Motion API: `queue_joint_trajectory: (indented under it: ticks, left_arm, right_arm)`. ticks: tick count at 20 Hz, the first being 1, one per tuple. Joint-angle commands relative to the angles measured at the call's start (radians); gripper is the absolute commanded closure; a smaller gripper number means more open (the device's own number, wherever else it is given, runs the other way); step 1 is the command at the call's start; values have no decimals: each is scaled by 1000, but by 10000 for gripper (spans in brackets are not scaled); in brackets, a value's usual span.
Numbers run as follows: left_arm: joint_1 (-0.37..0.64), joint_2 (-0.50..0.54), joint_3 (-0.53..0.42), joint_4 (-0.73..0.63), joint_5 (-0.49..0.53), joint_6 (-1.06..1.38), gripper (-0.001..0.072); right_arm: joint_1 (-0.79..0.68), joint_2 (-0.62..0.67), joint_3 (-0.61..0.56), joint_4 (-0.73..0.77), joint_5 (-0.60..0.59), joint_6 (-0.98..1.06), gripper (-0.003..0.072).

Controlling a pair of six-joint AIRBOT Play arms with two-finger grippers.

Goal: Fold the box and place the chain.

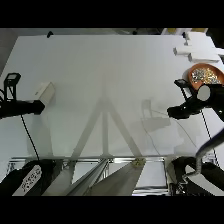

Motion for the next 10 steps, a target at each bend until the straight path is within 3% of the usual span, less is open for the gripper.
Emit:
queue_joint_trajectory:
  ticks: [1,3,5,6,7,10]
  left_arm:
    - [21,-94,-1,61,-132,-85,321]
    - [21,-100,-1,62,-143,-88,201]
    - [21,-99,-1,62,-158,-88,168]
    - [19,-98,-1,62,-168,-87,62]
    - [19,-93,-1,63,-176,-87,23]
    - [15,-29,-1,101,-192,-86,21]
  right_arm:
    - [0,1,0,0,0,0,668]
    - [0,1,0,0,0,0,668]
    - [0,1,0,0,0,0,668]
    - [0,1,0,1,0,0,668]
    - [0,1,0,0,0,0,668]
    - [0,1,0,0,0,0,668]
